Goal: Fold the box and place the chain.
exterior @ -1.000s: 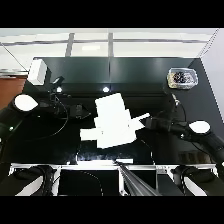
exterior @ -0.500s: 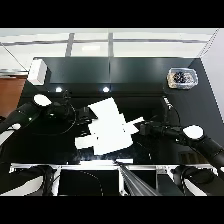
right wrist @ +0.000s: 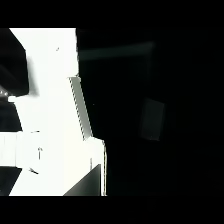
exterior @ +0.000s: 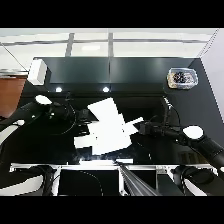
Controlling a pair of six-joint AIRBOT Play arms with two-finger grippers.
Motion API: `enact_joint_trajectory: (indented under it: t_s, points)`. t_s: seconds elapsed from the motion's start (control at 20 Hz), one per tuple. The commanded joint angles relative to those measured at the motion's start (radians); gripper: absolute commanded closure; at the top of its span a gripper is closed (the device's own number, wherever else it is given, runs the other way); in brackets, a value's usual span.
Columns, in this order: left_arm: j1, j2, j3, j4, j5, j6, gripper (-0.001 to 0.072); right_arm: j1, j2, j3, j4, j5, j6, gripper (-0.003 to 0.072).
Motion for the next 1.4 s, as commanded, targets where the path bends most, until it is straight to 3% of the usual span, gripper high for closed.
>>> enact_joint_trajectory:
  t_s: [0.0, 0.1, 0.3, 0.35, 0.45, 0.6, 0.75, 1.05, 1.1, 1.15, 1.25, 1.35]
  points:
    - [-0.002, -0.081, 0.001, -0.136, -0.061, 0.205, 0.0012, 0.001, 0.001, 0.000, 0.014, 0.001, 0.011, 0.0674]
    - [0.021, -0.128, 0.003, -0.153, -0.097, 0.220, 0.0012, 0.001, 0.001, 0.000, 0.031, 0.001, 0.011, 0.0674]
    - [0.028, -0.192, 0.003, -0.147, -0.269, 0.400, 0.0029, 0.001, 0.001, 0.000, 0.030, 0.000, 0.011, 0.0674]
    - [0.027, -0.200, 0.003, -0.148, -0.283, 0.435, 0.0040, 0.001, 0.001, 0.000, 0.030, 0.000, 0.011, 0.0674]
    - [0.034, -0.202, 0.006, -0.147, -0.283, 0.491, 0.0158, 0.001, 0.001, 0.000, 0.031, 0.001, 0.011, 0.0674]
    - [0.048, -0.205, 0.031, -0.147, -0.285, 0.507, 0.0164, 0.001, 0.000, 0.000, 0.023, 0.018, 0.011, 0.0674]
    - [0.045, -0.218, 0.074, -0.143, -0.339, 0.544, 0.0214, 0.001, 0.001, 0.000, 0.022, 0.028, 0.011, 0.0674]
    - [0.042, -0.272, 0.128, -0.128, -0.422, 0.543, 0.0237, 0.001, 0.000, 0.000, 0.022, 0.031, 0.011, 0.0674]
    - [0.039, -0.291, 0.134, -0.114, -0.453, 0.543, 0.0360, 0.001, 0.000, 0.000, 0.021, 0.031, 0.011, 0.0674]
    - [0.033, -0.309, 0.137, -0.100, -0.475, 0.543, 0.0428, 0.001, 0.000, 0.000, 0.018, 0.031, 0.011, 0.0674]
    - [0.016, -0.327, 0.140, -0.069, -0.478, 0.543, 0.0463, 0.001, 0.000, 0.000, 0.018, 0.031, 0.011, 0.0674]
    - [0.013, -0.330, 0.150, -0.041, -0.463, 0.544, 0.0665, 0.001, 0.000, 0.000, 0.017, 0.042, 0.011, 0.0668]
